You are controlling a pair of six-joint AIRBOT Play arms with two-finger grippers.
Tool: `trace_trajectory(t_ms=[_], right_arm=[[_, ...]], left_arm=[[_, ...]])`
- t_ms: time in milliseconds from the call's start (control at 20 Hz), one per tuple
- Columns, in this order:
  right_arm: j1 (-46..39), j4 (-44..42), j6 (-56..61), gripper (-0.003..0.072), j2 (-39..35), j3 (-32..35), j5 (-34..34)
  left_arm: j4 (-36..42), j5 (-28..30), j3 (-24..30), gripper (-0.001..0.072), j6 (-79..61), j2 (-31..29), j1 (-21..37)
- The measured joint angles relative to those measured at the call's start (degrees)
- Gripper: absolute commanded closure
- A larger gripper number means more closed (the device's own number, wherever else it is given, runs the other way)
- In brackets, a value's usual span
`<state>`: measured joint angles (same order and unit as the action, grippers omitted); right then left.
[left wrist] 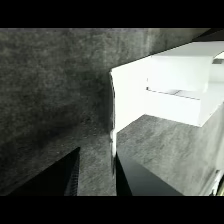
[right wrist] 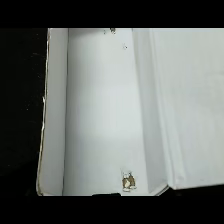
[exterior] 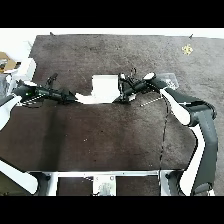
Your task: Fold the box and place the chain.
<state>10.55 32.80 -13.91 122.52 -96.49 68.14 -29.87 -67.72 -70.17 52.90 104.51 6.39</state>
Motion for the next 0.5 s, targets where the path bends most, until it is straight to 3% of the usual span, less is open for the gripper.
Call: trace_trajectory(t_ms=[100, 150, 200, 500], right_arm=[[0.0, 0.0, 0.0, 0.0248, 0.0, 0.0, 0.0], [0.0, 0.0, 0.0, 0.0248, 0.0, 0.0, 0.0], [0.0, 0.0, 0.0, 0.0248, 0.0, 0.0, 0.0], [0.0, 0.0, 0.0, 0.0248, 0.0, 0.0, 0.0]], left_arm=[[2.7, -0.9, 0.0, 0.0456, -1.2, 0.0, 0.2], [3.9, -1.6, 0.0, 0.0339, -1.9, 0.0, 0.3], [4.8, -2.2, 0.0, 0.0287, -2.5, 0.0, 0.5], [8.3, -7.6, 0.0, 0.0300, -4.8, 0.0, 4.7]])
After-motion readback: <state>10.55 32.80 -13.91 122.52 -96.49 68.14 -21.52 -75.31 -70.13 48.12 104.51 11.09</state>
